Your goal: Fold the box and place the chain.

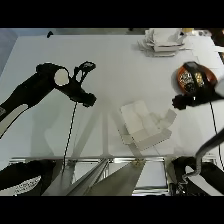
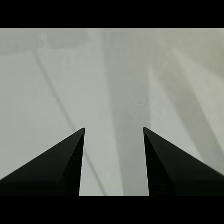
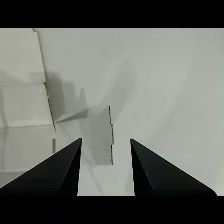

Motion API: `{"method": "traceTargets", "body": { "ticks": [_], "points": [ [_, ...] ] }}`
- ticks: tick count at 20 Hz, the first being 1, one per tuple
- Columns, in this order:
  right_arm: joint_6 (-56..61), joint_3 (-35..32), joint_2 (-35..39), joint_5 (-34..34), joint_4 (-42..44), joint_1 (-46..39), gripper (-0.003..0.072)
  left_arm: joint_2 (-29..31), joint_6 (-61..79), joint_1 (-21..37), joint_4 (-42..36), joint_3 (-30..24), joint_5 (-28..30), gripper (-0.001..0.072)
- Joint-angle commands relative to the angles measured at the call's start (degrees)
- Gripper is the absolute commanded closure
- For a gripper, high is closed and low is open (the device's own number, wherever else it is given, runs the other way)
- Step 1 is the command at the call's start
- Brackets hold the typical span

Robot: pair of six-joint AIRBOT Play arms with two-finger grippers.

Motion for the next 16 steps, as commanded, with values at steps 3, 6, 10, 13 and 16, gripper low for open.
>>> {"method": "traceTargets", "body": {
  "ticks": [3, 6, 10, 13, 16],
  "points": [
    [-4.11, 13.25, -24.94, 18.36, -6.54, 0.0, 0.0343, -0.22, 2.12, 0.02, -0.2, -0.02, -4.15, 0.0298],
    [-6.12, 13.22, -28.15, 18.4, -5.75, 0.0, 0.0344, -0.22, 2.29, 0.02, -0.22, -0.02, -4.13, 0.0298],
    [-6.86, 13.18, -28.13, 18.01, -2.19, 0.0, 0.0347, -0.22, 2.27, 0.0, -1.42, -0.02, -2.47, 0.0298],
    [-7.63, 13.18, -28.11, 18.8, 2.14, 0.02, 0.0347, -0.22, 2.29, 0.0, -1.53, -0.02, -2.47, 0.0298],
    [-8.59, 13.2, -26.67, 17.29, -1.16, 0.0, 0.0367, -0.22, 2.27, 0.0, -1.53, -0.02, -2.47, 0.0298]
  ]
}}
